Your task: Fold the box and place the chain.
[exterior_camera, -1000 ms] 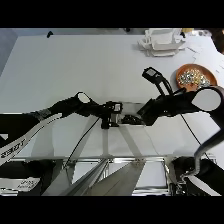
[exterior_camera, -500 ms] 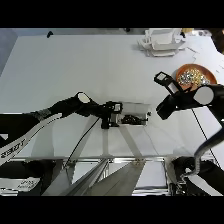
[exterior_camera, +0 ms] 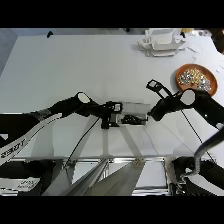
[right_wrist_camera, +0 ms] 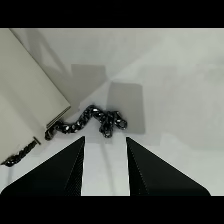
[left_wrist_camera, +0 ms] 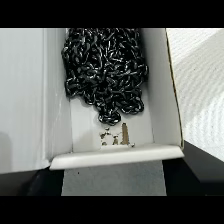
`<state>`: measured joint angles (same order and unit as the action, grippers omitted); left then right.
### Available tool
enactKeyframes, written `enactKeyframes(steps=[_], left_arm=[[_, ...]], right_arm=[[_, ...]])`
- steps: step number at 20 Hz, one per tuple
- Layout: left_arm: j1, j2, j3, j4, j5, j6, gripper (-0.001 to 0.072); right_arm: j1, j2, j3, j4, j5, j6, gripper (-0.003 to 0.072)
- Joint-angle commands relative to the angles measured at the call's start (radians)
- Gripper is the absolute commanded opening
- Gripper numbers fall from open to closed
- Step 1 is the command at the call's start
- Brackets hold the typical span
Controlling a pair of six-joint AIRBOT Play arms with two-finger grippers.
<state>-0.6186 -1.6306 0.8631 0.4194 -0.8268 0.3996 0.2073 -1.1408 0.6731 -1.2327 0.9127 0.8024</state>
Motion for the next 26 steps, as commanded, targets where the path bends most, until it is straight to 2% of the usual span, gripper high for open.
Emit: enactKeyframes(steps=[1,3,4,5,6,15,17,19,22,26], left_arm=[[0.000,0.001,0.000,0.000,0.000,0.000,0.0044],[0.000,0.001,0.000,0.000,0.000,0.000,0.0044],[0.000,0.001,0.000,0.000,0.000,0.000,0.0044],[0.000,0.001,0.000,0.000,0.000,0.000,0.0044],[0.000,0.001,0.000,0.000,0.000,0.000,0.0044],[0.000,0.001,0.000,0.000,0.000,0.000,0.0044],[0.000,0.001,0.000,0.000,0.000,0.000,0.0044],[0.000,0.001,0.000,0.000,0.000,0.000,0.0044],[0.000,0.001,0.000,0.000,0.000,0.000,0.0044],[0.000,0.001,0.000,0.000,0.000,0.000,0.0044]], right_arm=[[0.000,-0.047,-0.014,0.030,-0.017,-0.042,0.0295],[0.000,-0.067,-0.019,0.034,-0.021,-0.042,0.0287],[-0.001,-0.069,-0.020,0.033,-0.029,-0.042,0.0252],[-0.001,-0.069,-0.020,0.033,-0.040,-0.042,0.0173],[-0.001,-0.069,-0.020,0.034,-0.048,-0.041,0.0147],[-0.001,-0.111,-0.023,0.037,-0.086,-0.029,0.0143],[0.000,-0.117,-0.023,0.037,-0.087,-0.018,0.0039],[-0.001,-0.114,-0.023,0.035,-0.078,-0.007,0.0013],[-0.002,-0.061,-0.023,-0.026,-0.067,0.071,0.0013],[-0.002,0.088,-0.023,-0.144,-0.021,0.144,0.0012]])
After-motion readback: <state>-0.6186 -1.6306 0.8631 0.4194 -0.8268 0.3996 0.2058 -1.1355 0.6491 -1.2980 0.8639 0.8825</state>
